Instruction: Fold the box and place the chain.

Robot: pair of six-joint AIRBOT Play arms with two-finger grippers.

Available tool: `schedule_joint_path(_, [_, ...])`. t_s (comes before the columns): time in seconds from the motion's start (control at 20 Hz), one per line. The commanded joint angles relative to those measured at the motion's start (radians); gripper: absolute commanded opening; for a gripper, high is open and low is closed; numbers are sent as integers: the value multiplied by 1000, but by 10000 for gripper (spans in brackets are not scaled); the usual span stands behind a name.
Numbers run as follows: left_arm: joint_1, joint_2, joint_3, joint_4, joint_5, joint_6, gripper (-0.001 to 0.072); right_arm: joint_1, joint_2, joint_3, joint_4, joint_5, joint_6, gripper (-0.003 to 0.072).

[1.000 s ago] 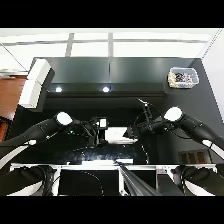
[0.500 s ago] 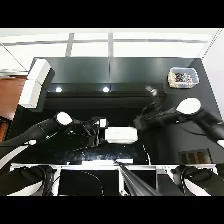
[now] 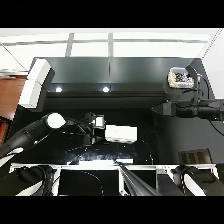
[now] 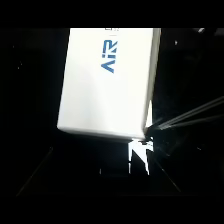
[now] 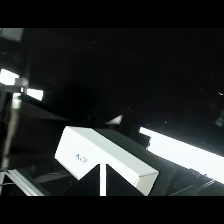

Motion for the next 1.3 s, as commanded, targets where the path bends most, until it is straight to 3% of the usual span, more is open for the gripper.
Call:
schedule_joint_path(0.0, [-2,88,27,143,-116,-222,707,-29,10,2,-3,0,-2,52])
schedule_joint_path(0.15, [-24,52,106,95,-102,-232,707,-30,10,2,-9,-39,-1,51])
schedule_joint_path(0.5, [-160,-220,327,89,-112,-305,707,-38,10,2,-8,-49,14,51])
schedule_joint_path(0.8, [-168,-269,345,95,-109,-305,707,-127,10,2,-8,-50,37,51])
schedule_joint_path(1.25, [-175,-273,345,95,-116,-309,707,-131,10,2,-9,-61,37,51])
